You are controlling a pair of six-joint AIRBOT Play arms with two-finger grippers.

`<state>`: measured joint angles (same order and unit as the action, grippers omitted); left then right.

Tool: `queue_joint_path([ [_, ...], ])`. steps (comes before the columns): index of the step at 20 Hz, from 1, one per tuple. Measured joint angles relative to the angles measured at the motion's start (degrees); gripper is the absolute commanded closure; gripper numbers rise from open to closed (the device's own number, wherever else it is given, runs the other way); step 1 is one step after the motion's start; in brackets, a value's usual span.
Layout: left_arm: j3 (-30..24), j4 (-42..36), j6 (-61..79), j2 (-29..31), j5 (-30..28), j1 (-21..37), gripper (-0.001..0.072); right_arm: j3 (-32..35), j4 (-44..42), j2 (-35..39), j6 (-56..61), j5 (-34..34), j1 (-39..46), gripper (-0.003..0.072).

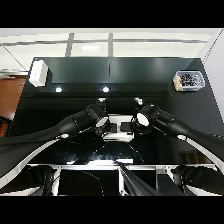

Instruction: Fold the box and place the chain.

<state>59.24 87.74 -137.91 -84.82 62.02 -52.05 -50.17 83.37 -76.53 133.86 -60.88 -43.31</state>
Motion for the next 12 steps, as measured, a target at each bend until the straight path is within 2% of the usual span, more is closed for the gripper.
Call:
queue_joint_path([
  [8,0.0,0.0,0.1,0.0,0.0,0.0,0.0679,-0.3,0.0,-0.5,0.1,-0.8,0.0,0.0497],
  [12,0.0,0.0,0.2,0.0,0.0,0.0,0.0679,-0.3,0.3,-0.5,-0.1,-1.0,-0.5,0.0637],
])
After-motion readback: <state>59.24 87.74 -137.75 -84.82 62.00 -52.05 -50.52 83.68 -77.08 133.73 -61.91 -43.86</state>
